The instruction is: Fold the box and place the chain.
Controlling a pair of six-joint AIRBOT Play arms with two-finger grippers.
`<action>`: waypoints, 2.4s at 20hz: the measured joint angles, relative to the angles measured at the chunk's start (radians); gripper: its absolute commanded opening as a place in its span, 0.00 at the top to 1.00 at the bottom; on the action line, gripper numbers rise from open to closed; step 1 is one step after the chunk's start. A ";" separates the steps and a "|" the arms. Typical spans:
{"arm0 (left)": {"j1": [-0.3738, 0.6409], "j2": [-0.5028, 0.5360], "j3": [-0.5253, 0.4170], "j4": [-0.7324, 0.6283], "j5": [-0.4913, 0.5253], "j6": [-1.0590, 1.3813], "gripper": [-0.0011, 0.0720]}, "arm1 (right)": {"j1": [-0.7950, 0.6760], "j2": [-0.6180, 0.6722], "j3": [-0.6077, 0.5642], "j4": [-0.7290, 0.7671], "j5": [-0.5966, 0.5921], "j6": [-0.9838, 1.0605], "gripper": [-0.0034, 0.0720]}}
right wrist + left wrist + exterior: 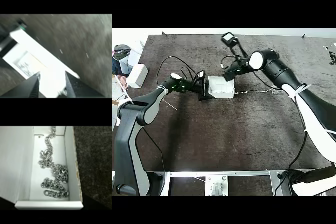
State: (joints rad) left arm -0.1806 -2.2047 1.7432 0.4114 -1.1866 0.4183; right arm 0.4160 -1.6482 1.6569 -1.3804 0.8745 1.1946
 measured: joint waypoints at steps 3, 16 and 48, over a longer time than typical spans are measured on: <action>0.000 0.000 0.000 0.000 0.000 0.000 0.31 | -0.116 0.045 -0.061 0.053 0.048 0.023 0.49; 0.000 0.000 0.000 0.000 0.000 0.000 0.31 | -0.474 0.135 -0.552 0.154 -0.246 0.341 0.49; 0.000 0.000 0.000 0.000 0.000 0.000 0.31 | 0.030 0.362 -0.391 0.327 -0.662 0.251 0.94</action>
State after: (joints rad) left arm -0.1806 -2.2044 1.7432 0.4114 -1.1862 0.4183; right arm 0.4461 -1.2861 1.2663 -1.0534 0.2123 1.4456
